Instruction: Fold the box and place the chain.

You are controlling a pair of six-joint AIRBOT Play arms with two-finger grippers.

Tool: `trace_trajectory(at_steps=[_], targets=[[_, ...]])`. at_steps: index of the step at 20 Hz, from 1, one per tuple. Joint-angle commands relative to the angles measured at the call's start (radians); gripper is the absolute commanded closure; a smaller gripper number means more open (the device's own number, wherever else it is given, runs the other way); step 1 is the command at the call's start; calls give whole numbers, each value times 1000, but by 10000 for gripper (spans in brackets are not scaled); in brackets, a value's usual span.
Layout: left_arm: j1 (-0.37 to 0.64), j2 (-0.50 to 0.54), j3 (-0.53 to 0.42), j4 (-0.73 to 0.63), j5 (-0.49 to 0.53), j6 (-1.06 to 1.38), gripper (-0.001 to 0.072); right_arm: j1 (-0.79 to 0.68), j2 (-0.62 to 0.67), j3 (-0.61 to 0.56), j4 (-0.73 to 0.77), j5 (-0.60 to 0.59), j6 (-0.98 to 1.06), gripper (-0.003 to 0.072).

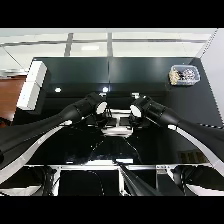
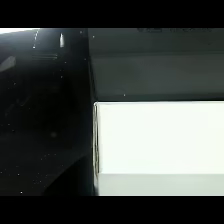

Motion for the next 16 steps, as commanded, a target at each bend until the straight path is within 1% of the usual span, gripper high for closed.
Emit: trace_trajectory(at_steps=[1,3,4,5,10,11,12,13,16], targets=[[1,0,0,-2,2,0,684,1,-6,1,5,-5,2,487],[1,0,0,-2,2,0,684,1,-18,1,15,-2,2,499],[1,0,0,-2,2,0,684,1,-22,1,23,-2,-3,615],[1,0,0,-2,2,0,684,1,-22,1,22,-3,-8,670],[1,0,0,-2,-1,0,684,1,-14,1,0,4,-10,669],[1,0,0,-2,-1,0,684,1,-7,1,-7,3,-13,631],[1,0,0,-2,-1,0,684,0,0,2,-16,2,-14,405],[1,0,0,-2,-1,0,684,0,10,2,-20,3,-31,319],[1,0,0,-2,-1,0,684,1,55,2,-19,8,-90,319]])
